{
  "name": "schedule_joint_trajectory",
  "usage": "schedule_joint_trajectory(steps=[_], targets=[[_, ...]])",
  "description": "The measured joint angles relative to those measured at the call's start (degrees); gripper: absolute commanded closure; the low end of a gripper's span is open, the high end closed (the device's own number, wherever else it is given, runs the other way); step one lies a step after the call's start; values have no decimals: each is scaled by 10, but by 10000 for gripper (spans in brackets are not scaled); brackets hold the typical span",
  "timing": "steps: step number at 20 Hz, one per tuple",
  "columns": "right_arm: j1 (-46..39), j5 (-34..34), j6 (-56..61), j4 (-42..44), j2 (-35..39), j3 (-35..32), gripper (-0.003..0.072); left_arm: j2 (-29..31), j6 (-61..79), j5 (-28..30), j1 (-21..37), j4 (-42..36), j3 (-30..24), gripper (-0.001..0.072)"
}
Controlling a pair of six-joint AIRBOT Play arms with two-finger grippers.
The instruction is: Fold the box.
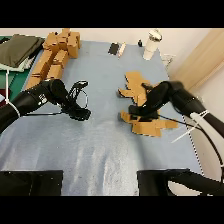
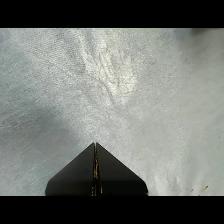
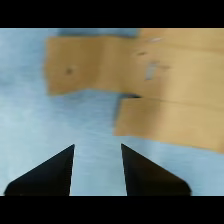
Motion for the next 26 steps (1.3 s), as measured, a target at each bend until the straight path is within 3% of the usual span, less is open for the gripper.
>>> schedule_joint_trajectory(steps=[6, 12, 22, 24, 26], targets=[[-236, -68, -127, -90, 2, 27, 233, 0, 0, 2, 0, 0, 0, 698], [-454, -50, -307, -7, -26, 29, 233, 0, 0, 21, 0, -1, 0, 698], [-514, -49, -466, 115, -124, 15, 249, 0, 0, 33, 0, -27, 0, 697], [-511, -48, -479, 128, -134, 10, 331, 0, 0, 32, 0, -38, 0, 698], [-497, -49, -496, 147, -139, 0, 354, 0, 0, 28, 0, -51, 0, 697]])
